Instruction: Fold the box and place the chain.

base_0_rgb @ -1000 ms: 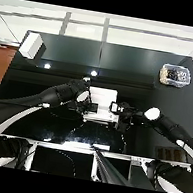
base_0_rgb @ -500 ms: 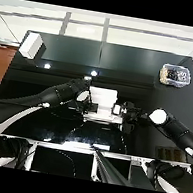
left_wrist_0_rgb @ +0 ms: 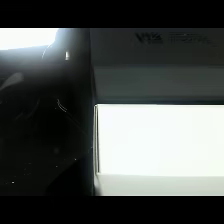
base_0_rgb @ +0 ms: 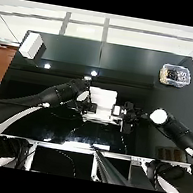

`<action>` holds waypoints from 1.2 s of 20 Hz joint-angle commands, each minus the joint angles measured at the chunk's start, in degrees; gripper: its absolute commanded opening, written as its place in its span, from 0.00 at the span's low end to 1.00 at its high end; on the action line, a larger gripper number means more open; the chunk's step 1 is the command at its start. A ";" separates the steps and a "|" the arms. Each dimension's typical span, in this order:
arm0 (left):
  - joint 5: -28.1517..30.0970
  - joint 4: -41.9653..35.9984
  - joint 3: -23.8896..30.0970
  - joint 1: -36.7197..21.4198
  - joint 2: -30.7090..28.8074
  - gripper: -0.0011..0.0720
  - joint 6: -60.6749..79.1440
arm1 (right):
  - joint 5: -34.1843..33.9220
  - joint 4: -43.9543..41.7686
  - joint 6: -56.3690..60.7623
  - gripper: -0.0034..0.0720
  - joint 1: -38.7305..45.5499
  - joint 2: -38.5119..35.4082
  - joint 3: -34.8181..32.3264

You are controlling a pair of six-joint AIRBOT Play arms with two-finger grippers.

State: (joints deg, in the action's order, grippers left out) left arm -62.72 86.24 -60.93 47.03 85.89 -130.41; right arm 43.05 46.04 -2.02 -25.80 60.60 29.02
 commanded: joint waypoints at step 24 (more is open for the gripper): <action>0.68 -0.20 0.00 0.04 0.04 0.05 0.11 | -2.45 -13.62 15.67 0.21 1.22 0.00 0.31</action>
State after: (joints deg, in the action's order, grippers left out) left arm -61.67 85.82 -60.93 47.03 85.91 -130.45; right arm 38.37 30.92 3.75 -27.68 63.90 29.08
